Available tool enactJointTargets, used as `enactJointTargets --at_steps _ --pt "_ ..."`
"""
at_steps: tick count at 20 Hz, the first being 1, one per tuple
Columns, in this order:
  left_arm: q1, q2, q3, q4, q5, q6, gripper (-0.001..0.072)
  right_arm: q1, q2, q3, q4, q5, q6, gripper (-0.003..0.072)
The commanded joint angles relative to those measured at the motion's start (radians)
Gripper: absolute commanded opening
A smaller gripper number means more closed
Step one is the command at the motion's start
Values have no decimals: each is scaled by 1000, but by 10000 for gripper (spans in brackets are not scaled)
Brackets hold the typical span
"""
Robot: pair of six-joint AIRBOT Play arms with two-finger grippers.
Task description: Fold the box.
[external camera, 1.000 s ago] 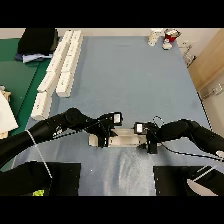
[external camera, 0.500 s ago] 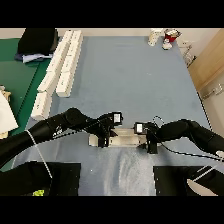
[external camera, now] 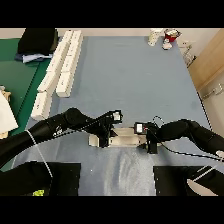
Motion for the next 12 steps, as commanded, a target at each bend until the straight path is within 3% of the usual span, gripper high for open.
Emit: enactJointTargets --at_steps 1,4,5,6,9,12 --pt "0 2 2 -1 -3 -5 17 1 0 0 0 0 0 520" --pt "1 2 2 0 1 -5 30 1 0 0 0 0 0 520" --pt "1 2 2 0 1 -5 272 1 0 0 0 0 0 520" --pt "1 2 2 -1 1 -6 382 1 0 0 0 0 0 520" --pt "2 19 3 26 -2 -76 385 1 0 0 0 0 0 520" --pt "2 116 3 261 -14 -336 414 1 0 0 0 0 0 520"
